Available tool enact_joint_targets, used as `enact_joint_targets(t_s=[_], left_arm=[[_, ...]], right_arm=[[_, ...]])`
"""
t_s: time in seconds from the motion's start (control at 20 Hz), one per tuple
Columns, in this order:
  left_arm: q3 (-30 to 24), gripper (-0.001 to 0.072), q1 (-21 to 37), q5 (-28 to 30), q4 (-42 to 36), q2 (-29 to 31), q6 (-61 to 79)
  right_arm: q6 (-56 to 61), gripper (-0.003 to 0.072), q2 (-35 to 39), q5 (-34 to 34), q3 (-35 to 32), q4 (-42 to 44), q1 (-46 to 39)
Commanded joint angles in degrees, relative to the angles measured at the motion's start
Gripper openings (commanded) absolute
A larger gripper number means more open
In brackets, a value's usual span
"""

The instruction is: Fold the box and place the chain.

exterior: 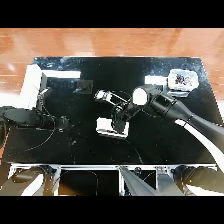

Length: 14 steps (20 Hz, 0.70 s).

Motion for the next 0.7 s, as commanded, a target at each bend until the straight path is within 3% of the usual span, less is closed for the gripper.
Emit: enact_joint_targets(t_s=[0.0,0.65], left_arm=[[-0.02,0.0443,0.04,-0.09,0.00,0.00,0.04],[-0.04,0.0443,0.04,-0.20,-0.02,0.00,0.02]], right_arm=[[-0.17,0.0447,-0.04,0.37,-0.04,-0.33,0.13],[1.36,0.0447,-0.04,-1.09,-0.04,-6.43,3.89]])
